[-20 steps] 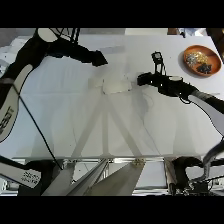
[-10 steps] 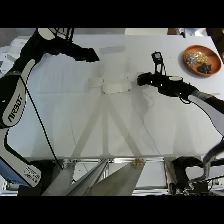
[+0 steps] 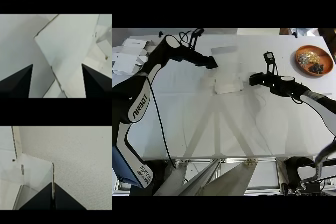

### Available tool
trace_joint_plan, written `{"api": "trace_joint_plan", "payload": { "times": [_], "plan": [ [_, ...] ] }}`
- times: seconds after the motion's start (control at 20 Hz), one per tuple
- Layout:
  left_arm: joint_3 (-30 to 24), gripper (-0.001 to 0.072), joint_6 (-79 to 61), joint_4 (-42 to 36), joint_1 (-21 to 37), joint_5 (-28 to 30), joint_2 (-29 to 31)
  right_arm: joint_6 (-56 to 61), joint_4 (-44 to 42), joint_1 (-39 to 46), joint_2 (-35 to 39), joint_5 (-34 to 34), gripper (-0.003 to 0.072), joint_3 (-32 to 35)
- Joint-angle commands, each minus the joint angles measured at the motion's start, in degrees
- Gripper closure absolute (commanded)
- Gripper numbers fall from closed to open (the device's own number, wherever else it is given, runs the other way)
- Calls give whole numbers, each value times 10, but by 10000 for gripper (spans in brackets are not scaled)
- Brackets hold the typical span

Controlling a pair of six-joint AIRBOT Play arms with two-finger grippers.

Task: Fold the box and place the chain.

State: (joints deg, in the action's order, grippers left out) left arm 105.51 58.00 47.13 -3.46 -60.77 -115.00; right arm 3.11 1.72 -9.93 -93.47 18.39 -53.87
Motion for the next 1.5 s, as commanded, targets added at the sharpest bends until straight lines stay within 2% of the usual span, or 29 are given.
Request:
{"api": "trace_joint_plan", "payload": {
  "times": [0.0, 0.25, 0.3, 0.35, 0.4, 0.7, 0.85, 1.0, 1.05, 1.1, 1.3, 1.4, 1.45],
  "plan": [
    [2, 63, -11, 3, -18, 59, -7, 0, 0, 0, 0, 0, 668, 0],
    [3, 74, -17, 4, -25, 57, -9, 0, 0, 0, 0, 0, 668, 0],
    [3, 88, -31, 3, -27, 57, -9, 0, 0, 0, 0, 0, 668, 0],
    [3, 154, -40, 1, -28, 54, -9, 0, 0, 0, 0, 0, 668, 0],
    [3, 172, -43, 0, -30, 49, -9, 0, 0, 0, 0, 0, 668, 0],
    [3, 196, -117, 1, -32, -14, -9, 0, 0, 0, 0, 0, 668, 0],
    [3, 277, -144, 1, -32, -18, -9, 0, 0, 0, 0, 0, 668, 0],
    [3, 314, -171, 0, -36, -21, -9, 0, 0, 0, 0, 0, 668, 0],
    [3, 362, -191, 0, -38, -27, -8, 0, 0, 0, 0, 0, 668, 0],
    [3, 362, -205, 1, -42, -30, -7, 0, 0, 0, 0, 0, 668, 0],
    [3, 367, -219, 20, -56, -6, -3, 0, 0, 0, 0, 0, 668, 0],
    [3, 442, -221, 56, -66, 16, 1, 0, 0, 0, 0, 0, 668, 0],
    [3, 454, -223, 71, -70, 23, 2, 0, 0, 0, 0, 0, 668, 0]
  ]
}}
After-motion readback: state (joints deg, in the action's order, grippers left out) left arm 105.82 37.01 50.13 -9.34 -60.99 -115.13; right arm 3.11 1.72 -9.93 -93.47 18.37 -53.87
